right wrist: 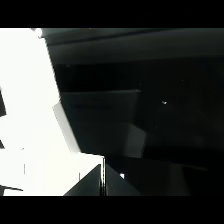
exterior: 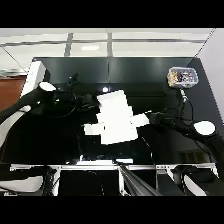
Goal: Fold the box and place the chain.
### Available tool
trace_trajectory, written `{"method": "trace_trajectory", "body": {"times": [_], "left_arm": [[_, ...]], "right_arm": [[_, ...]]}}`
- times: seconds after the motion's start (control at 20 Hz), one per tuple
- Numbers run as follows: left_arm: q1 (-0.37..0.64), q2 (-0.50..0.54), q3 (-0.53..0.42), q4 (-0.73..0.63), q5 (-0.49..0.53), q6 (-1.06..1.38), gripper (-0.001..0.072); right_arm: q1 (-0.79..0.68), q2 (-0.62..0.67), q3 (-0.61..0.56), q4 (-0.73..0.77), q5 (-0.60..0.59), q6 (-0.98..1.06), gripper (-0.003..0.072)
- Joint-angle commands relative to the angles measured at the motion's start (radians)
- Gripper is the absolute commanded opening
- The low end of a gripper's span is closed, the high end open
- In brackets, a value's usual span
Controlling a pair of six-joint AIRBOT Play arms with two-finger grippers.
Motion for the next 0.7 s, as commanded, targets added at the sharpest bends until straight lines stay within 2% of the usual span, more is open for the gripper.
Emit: {"method": "trace_trajectory", "body": {"times": [0.0,0.15,0.3,0.35,0.5,0.65], "left_arm": [[-0.03,-0.138,0.076,-0.068,-0.194,0.146,0.0703],[-0.033,-0.192,0.085,-0.116,-0.369,0.346,0.0676],[-0.034,-0.215,0.094,-0.104,-0.413,0.441,0.0484],[-0.037,-0.225,0.102,-0.097,-0.452,0.472,0.0383],[-0.042,-0.261,0.166,0.02,-0.5,0.465,0.0255],[-0.046,-0.303,0.234,0.023,-0.494,0.42,0.021]], "right_arm": [[0.034,0.005,-0.008,0.008,-0.038,0.01,0.0014],[0.034,0.005,-0.008,0.008,-0.037,0.01,0.0015],[0.034,0.005,-0.008,0.008,-0.035,0.011,0.0014],[0.034,0.005,-0.008,0.008,-0.033,0.011,0.0014],[0.034,0.005,-0.008,0.006,-0.023,0.011,0.0014],[0.034,0.005,-0.008,0.006,-0.022,0.011,0.0015]]}}
